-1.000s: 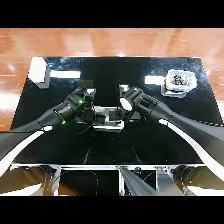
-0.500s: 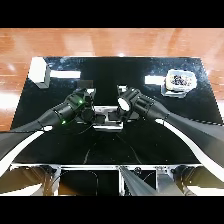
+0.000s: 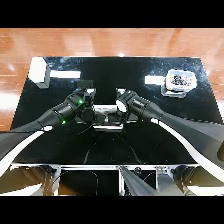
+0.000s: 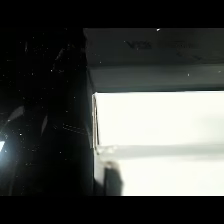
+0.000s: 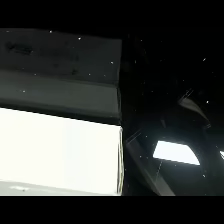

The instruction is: Fold the box and place the chain.

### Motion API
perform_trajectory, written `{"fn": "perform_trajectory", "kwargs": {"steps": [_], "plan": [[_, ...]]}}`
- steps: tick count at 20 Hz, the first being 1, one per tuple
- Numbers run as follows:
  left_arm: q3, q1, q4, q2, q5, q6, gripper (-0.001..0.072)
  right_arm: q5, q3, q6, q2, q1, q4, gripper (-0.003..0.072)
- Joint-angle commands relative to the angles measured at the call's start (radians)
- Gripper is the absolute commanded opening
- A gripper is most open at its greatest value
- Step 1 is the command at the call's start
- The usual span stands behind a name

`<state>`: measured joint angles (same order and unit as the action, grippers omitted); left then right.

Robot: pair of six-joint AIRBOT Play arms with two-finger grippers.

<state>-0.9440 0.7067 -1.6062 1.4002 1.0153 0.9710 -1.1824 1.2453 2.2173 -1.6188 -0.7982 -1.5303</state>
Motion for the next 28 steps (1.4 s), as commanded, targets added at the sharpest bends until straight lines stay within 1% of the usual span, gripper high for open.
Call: {"fn": "perform_trajectory", "kwargs": {"steps": [1,2,3,4,6,14,15,16,22,23,24,25,26,28], "plan": [[0.0,0.0,0.0,0.0,0.002,0.0,0.0018,0.0,0.001,0.0,-0.005,-0.001,0.001,0.0184],[0.0,0.0,0.0,0.0,0.002,0.0,0.0018,0.0,0.001,0.0,-0.005,-0.001,0.001,0.0164],[0.0,0.0,0.0,0.0,0.002,0.0,0.0018,0.001,0.001,-0.001,-0.005,-0.001,0.001,0.0092],[0.0,0.0,0.0,0.0,0.002,0.0,0.0018,0.004,0.001,-0.003,-0.005,-0.001,0.005,0.0083],[0.0,0.0,0.0,0.0,0.002,0.0,0.0018,0.01,0.001,-0.015,-0.005,-0.001,0.01,0.0037],[0.0,0.0,0.0,0.0,0.002,0.0,0.0018,0.024,0.001,-0.018,-0.005,-0.001,0.03,0.0039],[0.0,0.0,0.0,0.0,0.002,0.0,0.0018,0.024,0.001,-0.018,-0.005,-0.001,0.03,0.0173],[0.0,0.0,-0.002,0.0,0.002,0.0,0.0018,0.023,0.001,-0.014,-0.005,-0.001,0.03,0.0246],[0.0,0.0,-0.003,0.0,0.002,0.0,0.0018,0.026,0.001,-0.015,-0.005,-0.001,0.03,0.0244],[0.0,0.0,-0.003,0.0,0.001,0.0,0.0018,0.026,0.001,-0.018,-0.005,-0.001,0.03,0.0135],[0.0,0.0,-0.003,0.0,0.001,0.0,0.0018,0.025,0.001,-0.026,-0.005,-0.001,0.03,0.0066],[0.0,0.0,-0.003,0.0,0.001,0.0,0.0018,0.025,0.001,-0.026,-0.005,-0.001,0.03,0.0064],[0.0,0.0,-0.003,0.0,0.001,0.0,0.0018,0.026,0.001,-0.026,-0.005,-0.001,0.03,0.0037],[0.0,0.0,-0.003,0.0,0.001,0.0,0.0018,0.027,0.001,-0.028,-0.005,-0.001,0.028,0.0037]]}}
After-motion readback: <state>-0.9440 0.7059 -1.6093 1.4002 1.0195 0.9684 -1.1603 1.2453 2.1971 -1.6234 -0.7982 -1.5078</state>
